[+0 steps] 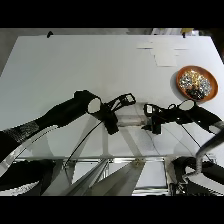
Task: Fold the box and place the chain.
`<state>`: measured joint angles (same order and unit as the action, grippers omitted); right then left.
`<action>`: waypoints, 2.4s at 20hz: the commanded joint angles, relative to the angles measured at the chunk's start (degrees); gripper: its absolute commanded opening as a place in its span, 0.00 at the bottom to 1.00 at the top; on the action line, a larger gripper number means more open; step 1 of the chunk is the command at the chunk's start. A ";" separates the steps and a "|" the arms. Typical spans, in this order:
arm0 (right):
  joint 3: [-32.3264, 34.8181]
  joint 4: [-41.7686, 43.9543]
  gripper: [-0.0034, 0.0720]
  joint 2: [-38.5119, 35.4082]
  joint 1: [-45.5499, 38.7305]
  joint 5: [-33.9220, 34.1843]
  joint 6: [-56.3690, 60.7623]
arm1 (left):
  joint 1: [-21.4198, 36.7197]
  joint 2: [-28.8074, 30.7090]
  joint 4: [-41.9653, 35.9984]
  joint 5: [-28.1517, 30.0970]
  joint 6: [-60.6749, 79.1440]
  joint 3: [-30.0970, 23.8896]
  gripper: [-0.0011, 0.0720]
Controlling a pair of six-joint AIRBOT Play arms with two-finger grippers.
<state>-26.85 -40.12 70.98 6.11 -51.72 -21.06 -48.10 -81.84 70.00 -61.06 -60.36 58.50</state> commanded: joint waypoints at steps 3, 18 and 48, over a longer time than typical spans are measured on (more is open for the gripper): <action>-0.02 0.04 0.58 -0.02 0.00 0.02 0.02 | 3.37 -0.04 1.66 -2.78 1.90 -0.57 0.02; -0.02 0.02 0.58 -0.02 0.00 0.04 0.02 | 4.57 -0.11 -5.25 13.11 36.92 -5.53 0.58; -0.02 0.02 0.58 -0.02 0.00 0.04 0.02 | 0.48 -2.03 -18.40 20.76 39.50 -6.19 0.43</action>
<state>-26.85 -40.12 70.96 6.09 -51.66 -21.08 -47.22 -83.59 52.66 -40.77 -20.71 52.34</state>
